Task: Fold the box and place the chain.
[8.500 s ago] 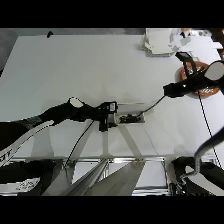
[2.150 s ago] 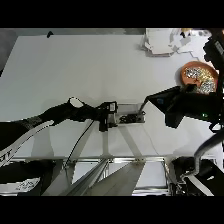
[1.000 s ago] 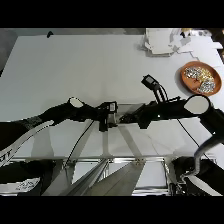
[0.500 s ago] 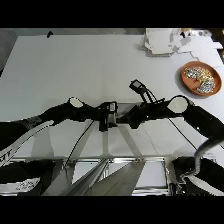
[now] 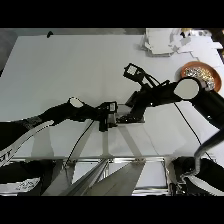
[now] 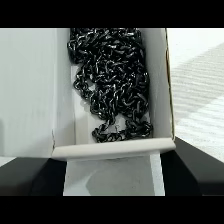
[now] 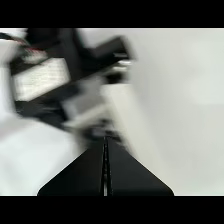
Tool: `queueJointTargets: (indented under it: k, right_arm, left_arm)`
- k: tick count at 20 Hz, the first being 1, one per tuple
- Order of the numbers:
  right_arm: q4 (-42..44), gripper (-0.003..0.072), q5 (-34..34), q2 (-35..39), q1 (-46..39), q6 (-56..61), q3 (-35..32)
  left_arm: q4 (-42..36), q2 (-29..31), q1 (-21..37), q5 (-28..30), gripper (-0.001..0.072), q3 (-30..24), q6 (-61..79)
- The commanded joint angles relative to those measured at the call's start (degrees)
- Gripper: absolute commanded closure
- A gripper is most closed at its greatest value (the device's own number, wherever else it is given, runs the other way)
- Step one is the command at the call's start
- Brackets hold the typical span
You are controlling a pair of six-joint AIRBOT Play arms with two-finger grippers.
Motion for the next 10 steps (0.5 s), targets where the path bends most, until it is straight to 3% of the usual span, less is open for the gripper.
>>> queueJointTargets:
  k: [1,6,7,9,10]
  right_arm:
    - [-6.8,0.067,-4.0,-2.9,0.1,-3.1,2.0]
    - [-4.7,0.0665,3.2,-8.7,0.1,-9.0,2.0]
    - [-3.7,0.0633,3.5,-8.5,0.1,-10.4,2.0]
    - [-2.2,0.0482,3.8,-8.1,0.1,-12.9,2.0]
    - [-1.1,0.0481,4.5,-7.9,0.3,-14.8,2.0]
  left_arm:
    - [0.0,0.0,0.0,0.0,0.0455,0.0,0.0]
    - [0.0,0.0,0.0,0.0,0.0455,0.0,0.0]
    - [0.0,0.0,0.0,0.0,0.0455,0.0,0.0]
    - [0.0,0.0,0.0,0.0,0.0455,0.0,0.0]
    - [0.0,0.0,0.0,0.0,0.0455,0.0,0.0]
